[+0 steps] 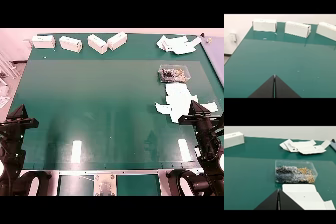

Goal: Fold the box and place the chain.

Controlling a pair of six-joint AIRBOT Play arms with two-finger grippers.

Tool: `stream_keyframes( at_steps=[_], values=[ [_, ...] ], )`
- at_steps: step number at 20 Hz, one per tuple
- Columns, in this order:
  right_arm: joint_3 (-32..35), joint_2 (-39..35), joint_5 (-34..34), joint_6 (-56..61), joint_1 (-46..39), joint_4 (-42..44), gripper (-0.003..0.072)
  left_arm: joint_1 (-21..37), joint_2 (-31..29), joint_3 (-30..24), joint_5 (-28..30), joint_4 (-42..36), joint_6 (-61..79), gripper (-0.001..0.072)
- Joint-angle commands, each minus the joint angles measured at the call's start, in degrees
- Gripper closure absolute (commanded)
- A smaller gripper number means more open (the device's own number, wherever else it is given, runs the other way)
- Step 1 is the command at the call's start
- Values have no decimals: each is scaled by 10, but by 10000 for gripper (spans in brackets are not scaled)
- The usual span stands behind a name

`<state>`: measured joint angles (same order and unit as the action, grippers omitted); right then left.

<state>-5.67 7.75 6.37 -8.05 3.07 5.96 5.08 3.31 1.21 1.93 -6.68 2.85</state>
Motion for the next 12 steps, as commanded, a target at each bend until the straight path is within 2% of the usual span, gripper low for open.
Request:
stream_keyframes(
  at_steps=[1, 4, 5, 6, 7, 10, 12],
  values=[
    [0, 0, 0, 1, 0, 0, 674, 0, 0, 0, 0, 0, 0, 687],
    [-3, -1, -9, 2, 0, -7, 674, 0, 0, 0, 0, 0, 0, 687],
    [-12, 0, -5, 3, -1, -14, 651, 0, 0, 0, 0, 0, 0, 687],
    [-26, 5, 6, 6, -5, -5, 571, 0, 0, 0, 0, 0, 0, 687],
    [-42, 20, 13, 5, -15, 4, 567, 0, 0, 0, 0, 0, 0, 687],
    [-111, 121, -7, 5, -66, 21, 561, 0, 0, 0, 0, 0, 0, 687],
    [-162, 200, -62, 5, -115, 20, 553, 0, 0, 0, 0, 0, 0, 687]
  ],
)
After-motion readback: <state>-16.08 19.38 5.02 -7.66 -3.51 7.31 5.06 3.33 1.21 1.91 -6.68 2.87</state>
